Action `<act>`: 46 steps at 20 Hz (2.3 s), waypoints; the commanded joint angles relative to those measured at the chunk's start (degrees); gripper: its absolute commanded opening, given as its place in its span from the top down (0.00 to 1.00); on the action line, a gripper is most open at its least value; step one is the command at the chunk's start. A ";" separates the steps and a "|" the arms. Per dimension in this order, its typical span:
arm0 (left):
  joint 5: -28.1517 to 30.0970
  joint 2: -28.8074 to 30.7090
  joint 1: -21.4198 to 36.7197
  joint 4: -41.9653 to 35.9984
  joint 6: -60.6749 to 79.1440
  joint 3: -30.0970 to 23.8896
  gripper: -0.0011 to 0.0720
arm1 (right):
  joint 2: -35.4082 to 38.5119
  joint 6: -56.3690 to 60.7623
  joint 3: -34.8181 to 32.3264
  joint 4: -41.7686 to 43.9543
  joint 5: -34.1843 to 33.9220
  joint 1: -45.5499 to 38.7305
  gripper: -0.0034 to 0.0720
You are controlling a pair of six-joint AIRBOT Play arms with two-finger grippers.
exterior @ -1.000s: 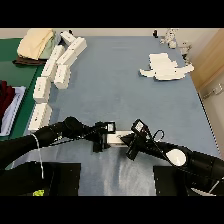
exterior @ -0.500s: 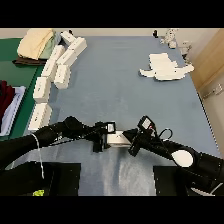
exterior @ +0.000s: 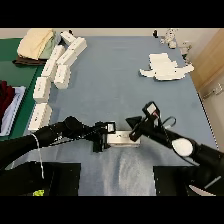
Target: Fold the box.
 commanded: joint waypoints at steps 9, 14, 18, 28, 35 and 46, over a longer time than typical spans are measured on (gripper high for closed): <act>0.00 0.00 0.04 0.00 -0.04 0.04 0.40 | -25.29 54.64 36.57 -53.46 58.73 -26.45 0.91; 0.02 0.00 0.04 0.00 -0.04 0.02 0.40 | -27.28 63.04 39.95 -53.79 69.72 -29.55 0.91; 0.02 0.00 0.02 -0.02 -0.04 0.04 0.40 | -27.28 63.14 39.95 -52.54 70.27 -29.49 0.91; 4.46 4.39 4.74 2.16 -18.49 2.40 0.40 | -27.28 63.14 39.95 -52.54 70.27 -29.49 0.91; 5.03 13.66 32.54 18.67 -49.09 3.21 0.40 | -27.28 63.14 39.95 -52.54 70.27 -29.49 0.91; 4.85 5.35 49.35 23.76 -55.82 3.10 0.40 | -27.28 63.14 39.95 -52.54 70.27 -29.49 0.91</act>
